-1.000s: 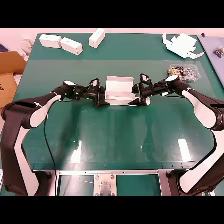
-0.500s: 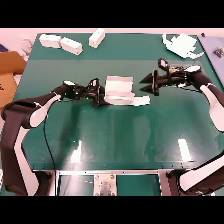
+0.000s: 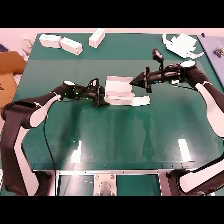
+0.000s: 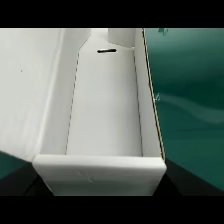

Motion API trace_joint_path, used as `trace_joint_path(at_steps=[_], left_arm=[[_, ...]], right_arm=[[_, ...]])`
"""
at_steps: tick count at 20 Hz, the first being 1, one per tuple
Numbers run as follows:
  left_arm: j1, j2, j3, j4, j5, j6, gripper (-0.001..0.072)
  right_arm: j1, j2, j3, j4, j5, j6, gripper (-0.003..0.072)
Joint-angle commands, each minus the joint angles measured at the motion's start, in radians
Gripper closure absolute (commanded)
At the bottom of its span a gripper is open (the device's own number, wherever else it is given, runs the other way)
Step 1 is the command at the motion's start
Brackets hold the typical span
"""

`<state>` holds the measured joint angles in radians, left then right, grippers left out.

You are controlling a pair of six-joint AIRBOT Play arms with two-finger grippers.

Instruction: Fold the box and place the chain.

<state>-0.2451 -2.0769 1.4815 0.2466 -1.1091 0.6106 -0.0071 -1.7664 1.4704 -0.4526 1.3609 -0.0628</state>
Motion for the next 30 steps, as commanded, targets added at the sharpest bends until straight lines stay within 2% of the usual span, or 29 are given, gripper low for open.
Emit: trace_joint_path(at_steps=[1, 6, 9, 19, 22, 24, 26, 28, 30], left_arm=[[-0.001, 0.000, 0.000, 0.000, 0.001, 0.000, 0.0352], [0.000, 0.000, 0.000, 0.000, 0.000, 0.000, 0.0352], [0.000, 0.000, 0.000, 0.000, -0.001, 0.000, 0.0352], [0.000, 0.000, 0.000, 0.000, -0.002, 0.000, 0.0352], [-0.001, 0.000, 0.000, 0.000, -0.002, 0.000, 0.0352], [0.000, 0.000, 0.000, 0.000, -0.002, 0.000, 0.0353], [0.000, 0.000, 0.000, 0.000, -0.002, 0.000, 0.0352], [0.000, 0.000, 0.000, 0.000, -0.002, 0.000, 0.0352], [0.000, 0.000, 0.000, 0.000, -0.001, 0.000, 0.0352]], right_arm=[[0.026, -0.042, 0.000, -0.007, -0.054, 0.045, 0.0679], [0.039, -0.090, 0.014, 0.007, -0.182, 0.033, 0.0678], [0.051, -0.134, 0.055, 0.006, -0.212, 0.033, 0.0678], [0.106, -0.197, 0.087, -0.154, -0.221, 0.063, 0.0678], [0.094, -0.195, 0.134, -0.159, -0.217, 0.085, 0.0677], [0.090, -0.194, 0.195, -0.175, -0.161, 0.093, 0.0677], [0.085, -0.179, 0.256, -0.203, -0.117, 0.093, 0.0677], [0.077, -0.134, 0.281, -0.215, -0.131, 0.143, 0.0678], [0.060, -0.085, 0.291, -0.317, -0.130, 0.249, 0.0678]])
